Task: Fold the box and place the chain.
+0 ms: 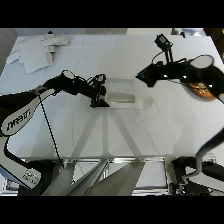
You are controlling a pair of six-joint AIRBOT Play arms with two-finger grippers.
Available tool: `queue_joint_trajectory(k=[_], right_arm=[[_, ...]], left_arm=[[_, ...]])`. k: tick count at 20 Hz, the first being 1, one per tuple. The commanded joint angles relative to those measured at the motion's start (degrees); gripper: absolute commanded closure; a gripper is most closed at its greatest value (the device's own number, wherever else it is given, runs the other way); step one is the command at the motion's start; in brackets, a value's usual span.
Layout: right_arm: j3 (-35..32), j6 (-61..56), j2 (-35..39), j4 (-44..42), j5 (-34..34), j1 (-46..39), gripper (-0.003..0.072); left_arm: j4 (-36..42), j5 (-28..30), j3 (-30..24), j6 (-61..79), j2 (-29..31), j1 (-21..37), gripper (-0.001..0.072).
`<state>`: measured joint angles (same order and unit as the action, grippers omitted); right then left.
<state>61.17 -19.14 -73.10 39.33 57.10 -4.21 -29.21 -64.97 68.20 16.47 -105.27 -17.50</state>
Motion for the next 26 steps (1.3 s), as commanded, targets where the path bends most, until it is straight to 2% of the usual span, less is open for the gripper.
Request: queue_joint_trajectory(k=[1, 4, 8, 9, 10, 12, 14, 18, 22, 23, 25, 26], right_arm=[[0.00, 4.55, 4.87, 16.50, 7.39, -0.50, 0.0251], [-0.17, 4.92, 4.31, 25.27, 10.08, -0.50, 0.0249], [-0.17, 8.11, 1.68, 23.30, 9.20, -0.48, 0.0204], [-0.17, 10.05, 0.11, 23.30, 9.33, -0.22, 0.0153], [-0.17, 11.17, -1.51, 23.67, 9.38, 0.39, 0.0139], [-0.17, 12.66, -4.90, 23.56, 9.31, 2.60, 0.0138], [-0.17, 14.80, -7.98, 23.58, 7.19, 5.66, 0.0084], [-0.17, 15.15, -11.80, 26.49, -2.16, 10.36, 0.0093], [-0.17, 15.10, -13.42, 27.71, -2.91, 11.87, 0.0118], [-0.17, 15.10, -13.75, 27.63, -3.10, 11.87, 0.0140], [-0.17, 14.82, -14.56, 25.64, -3.39, 11.87, 0.0234], [-0.17, 14.58, -14.99, 24.50, -3.43, 11.87, 0.0234]], left_arm=[[0.00, 0.02, 0.04, -0.02, 0.00, 0.00, 0.0293], [0.00, 0.02, 0.04, -0.02, 0.00, 0.00, 0.0293], [0.02, 0.02, 0.04, -0.02, 0.00, 0.00, 0.0293], [0.00, 0.02, 0.04, -0.02, 0.00, 0.00, 0.0293], [0.00, 0.02, 0.04, -0.02, 0.00, 0.00, 0.0293], [0.00, 0.02, 0.04, -0.02, 0.00, 0.00, 0.0293], [0.00, 0.02, 0.04, -0.02, 0.00, 0.00, 0.0293], [0.02, 0.02, 0.04, -0.02, 0.00, 0.00, 0.0293], [0.00, 0.02, 0.04, -0.02, 0.00, 0.00, 0.0293], [0.00, 0.02, 0.04, -0.02, 0.00, 0.00, 0.0293], [0.00, 0.02, 0.04, -0.02, 0.00, 0.00, 0.0293], [0.00, 0.02, 0.04, -0.02, 0.00, 0.00, 0.0293]])
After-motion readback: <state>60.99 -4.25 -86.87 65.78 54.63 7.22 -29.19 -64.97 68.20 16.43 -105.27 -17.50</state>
